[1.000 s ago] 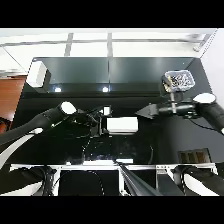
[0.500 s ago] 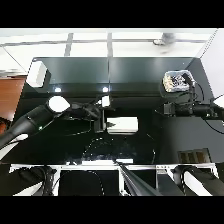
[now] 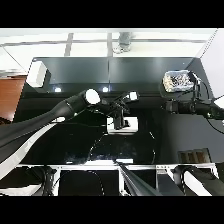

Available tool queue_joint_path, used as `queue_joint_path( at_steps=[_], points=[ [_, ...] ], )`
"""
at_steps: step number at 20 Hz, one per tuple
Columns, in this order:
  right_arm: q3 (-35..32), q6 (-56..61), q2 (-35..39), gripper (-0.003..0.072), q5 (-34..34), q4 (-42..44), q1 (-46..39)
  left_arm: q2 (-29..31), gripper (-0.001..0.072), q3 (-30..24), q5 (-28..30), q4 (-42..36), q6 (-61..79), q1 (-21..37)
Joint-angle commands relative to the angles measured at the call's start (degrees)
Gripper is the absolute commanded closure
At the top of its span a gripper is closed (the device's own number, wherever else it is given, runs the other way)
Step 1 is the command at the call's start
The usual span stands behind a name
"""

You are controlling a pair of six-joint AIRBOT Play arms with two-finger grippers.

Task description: Fold the box and place the chain.

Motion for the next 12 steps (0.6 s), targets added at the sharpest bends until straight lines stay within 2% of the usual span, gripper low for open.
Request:
queue_joint_path(
  at_steps=[1,12],
  points=[
    [0.0,0.2,0.0,0.0673,-0.3,-1.1,0.0,-1.8,-0.0003,1.7,-2.4,3.6,-3.2,-0.7],
    [0.0,0.2,0.0,0.0673,-0.3,-1.1,0.0,-1.8,0.0001,1.7,-6.4,6.0,-4.4,-0.9]
  ],
)
